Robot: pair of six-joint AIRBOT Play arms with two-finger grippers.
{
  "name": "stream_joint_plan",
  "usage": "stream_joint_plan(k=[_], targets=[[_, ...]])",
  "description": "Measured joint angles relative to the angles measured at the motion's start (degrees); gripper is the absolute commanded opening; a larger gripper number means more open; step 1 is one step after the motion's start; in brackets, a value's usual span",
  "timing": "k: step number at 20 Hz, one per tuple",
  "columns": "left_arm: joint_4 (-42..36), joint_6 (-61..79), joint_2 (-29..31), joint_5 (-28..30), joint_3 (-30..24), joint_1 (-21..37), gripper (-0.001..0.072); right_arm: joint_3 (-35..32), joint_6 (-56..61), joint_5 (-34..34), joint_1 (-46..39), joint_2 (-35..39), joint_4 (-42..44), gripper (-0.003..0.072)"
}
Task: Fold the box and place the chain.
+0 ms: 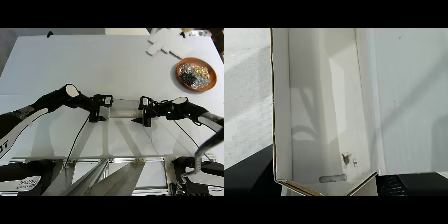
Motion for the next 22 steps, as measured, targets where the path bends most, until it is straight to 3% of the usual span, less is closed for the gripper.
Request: stream_joint_plan(k=[7, 22], targets=[[-5.16, 5.84, -2.08, 0.81, 0.00, 0.09, 0.0704, 0.00, -0.07, 0.04, -0.02, 0.00, -0.02, 0.0460], [-5.62, 6.97, -3.21, -1.73, 0.00, -0.02, 0.0703, 0.00, 0.02, 0.00, 0.00, 0.00, 0.02, 0.0460]])
